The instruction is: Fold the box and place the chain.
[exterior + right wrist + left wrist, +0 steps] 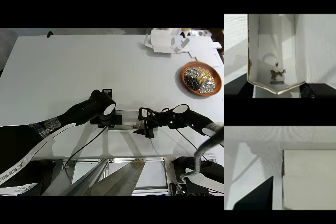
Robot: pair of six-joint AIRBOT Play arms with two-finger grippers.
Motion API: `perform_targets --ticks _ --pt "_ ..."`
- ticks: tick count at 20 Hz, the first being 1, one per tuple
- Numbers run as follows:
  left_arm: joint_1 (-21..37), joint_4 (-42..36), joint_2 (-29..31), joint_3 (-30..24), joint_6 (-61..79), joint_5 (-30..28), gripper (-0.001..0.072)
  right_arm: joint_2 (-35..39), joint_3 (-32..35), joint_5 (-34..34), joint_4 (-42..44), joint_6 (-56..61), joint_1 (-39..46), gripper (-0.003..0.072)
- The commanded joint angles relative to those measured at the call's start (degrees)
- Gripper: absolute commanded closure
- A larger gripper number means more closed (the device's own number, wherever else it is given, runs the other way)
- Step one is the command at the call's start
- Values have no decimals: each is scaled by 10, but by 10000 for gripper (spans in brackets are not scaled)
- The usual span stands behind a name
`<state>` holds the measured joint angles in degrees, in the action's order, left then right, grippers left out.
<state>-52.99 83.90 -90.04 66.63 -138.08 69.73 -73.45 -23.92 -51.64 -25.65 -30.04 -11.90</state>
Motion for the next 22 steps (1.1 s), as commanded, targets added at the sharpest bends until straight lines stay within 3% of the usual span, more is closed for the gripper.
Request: perform_targets --ticks 1,2,10,14,16,17,22 --pt "-3 6 -13 0 2 1 641 0 0 0 0 0 0 347" --pt "-3 5 -16 0 2 -4 684 0 0 0 0 0 0 347" --pt "-10 -5 -27 0 1 -16 679 0 0 0 0 0 0 347" --pt "-10 -5 -27 0 3 -16 563 0 0 0 0 0 0 347" --pt "-10 -5 -27 0 3 -15 616 0 0 0 0 0 0 347" --pt "-10 -4 -27 0 3 -15 711 0 0 0 0 0 0 347" --pt "-10 2 -26 0 5 -11 672 0 0 0 0 0 0 347"
